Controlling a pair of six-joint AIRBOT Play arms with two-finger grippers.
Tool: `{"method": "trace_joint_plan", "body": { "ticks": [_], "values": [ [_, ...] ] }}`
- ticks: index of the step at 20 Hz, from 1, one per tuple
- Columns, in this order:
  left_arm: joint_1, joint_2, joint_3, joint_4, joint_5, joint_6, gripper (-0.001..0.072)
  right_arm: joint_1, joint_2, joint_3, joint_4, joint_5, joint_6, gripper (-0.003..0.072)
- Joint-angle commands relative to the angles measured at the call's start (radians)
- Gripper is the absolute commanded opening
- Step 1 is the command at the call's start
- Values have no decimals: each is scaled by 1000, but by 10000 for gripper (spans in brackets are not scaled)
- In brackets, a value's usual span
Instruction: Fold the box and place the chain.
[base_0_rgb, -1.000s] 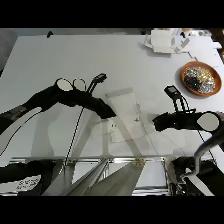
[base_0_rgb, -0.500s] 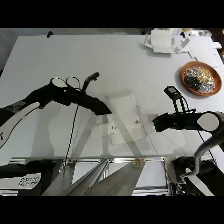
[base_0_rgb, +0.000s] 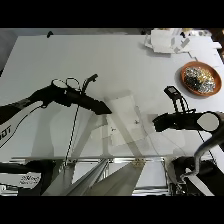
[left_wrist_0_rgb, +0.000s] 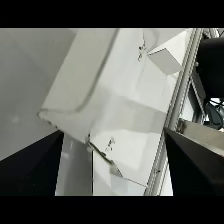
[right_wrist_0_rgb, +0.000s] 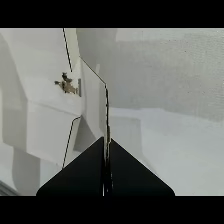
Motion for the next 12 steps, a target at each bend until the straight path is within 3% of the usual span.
{"method": "trace_joint_plan", "body": {
  "ticks": [1, 5, 7, 9, 11, 12],
  "values": [
    [-46, -67, 0, -108, 18, 54, 692, 1, 1, -1, 0, -3, 0, 20],
    [-74, -81, 0, -127, 52, 66, 672, 1, 1, -1, 0, -4, 0, 20],
    [-89, -81, 0, -121, 57, 70, 478, 1, 1, -1, 0, -9, 0, 20],
    [-108, -81, 0, -100, 73, 93, 362, 1, 1, -1, 0, -14, 0, 20],
    [-108, -79, 1, -79, 77, 93, 140, 1, 1, -1, 0, -14, 0, 20],
    [-99, -75, 3, -70, 77, 105, 97, 1, 1, -1, 0, -14, 0, 20]
  ]
}}
